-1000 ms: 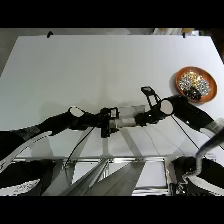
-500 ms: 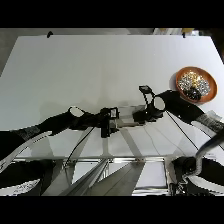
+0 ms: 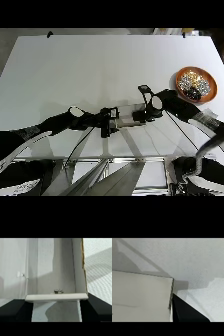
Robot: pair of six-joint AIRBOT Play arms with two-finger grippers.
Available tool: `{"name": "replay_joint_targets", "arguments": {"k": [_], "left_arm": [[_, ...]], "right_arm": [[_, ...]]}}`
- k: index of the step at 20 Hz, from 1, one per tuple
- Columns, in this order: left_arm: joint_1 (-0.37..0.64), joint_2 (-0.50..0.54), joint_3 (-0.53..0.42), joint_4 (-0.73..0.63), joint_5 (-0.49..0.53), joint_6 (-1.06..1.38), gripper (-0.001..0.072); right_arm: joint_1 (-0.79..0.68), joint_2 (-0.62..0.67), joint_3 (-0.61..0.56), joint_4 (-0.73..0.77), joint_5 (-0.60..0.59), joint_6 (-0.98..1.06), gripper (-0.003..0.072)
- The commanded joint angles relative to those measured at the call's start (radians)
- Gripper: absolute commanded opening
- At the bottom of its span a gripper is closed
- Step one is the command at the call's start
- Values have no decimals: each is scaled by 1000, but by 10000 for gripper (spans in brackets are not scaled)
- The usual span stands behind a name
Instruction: Fold the box and place the chain.
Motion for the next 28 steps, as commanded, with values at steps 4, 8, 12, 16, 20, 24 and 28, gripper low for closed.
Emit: {"name": "replay_joint_targets", "arguments": {"k": [4, 8, 12, 16, 20, 24, 28], "left_arm": [[0, 0, 0, 0, 0, 0, 370], [0, 0, 0, 0, 0, 0, 370], [0, 0, 0, 0, 0, 0, 370], [0, 0, 0, 0, 0, 0, 370], [0, 0, 0, 0, 0, 0, 370], [0, 0, 0, 0, 0, 0, 370], [0, 0, 0, 0, 0, 0, 370]], "right_arm": [[30, -19, 1, 6, 2, 21, 15], [30, -19, 1, 6, 5, 21, 24], [30, -2, 2, 2, 4, 19, 191], [29, 73, 2, -20, 9, -42, 358], [29, 182, 24, -49, 76, -99, 365], [-22, 281, 55, -43, 158, -188, 364], [-130, 357, 57, -43, 211, -268, 364]]}}
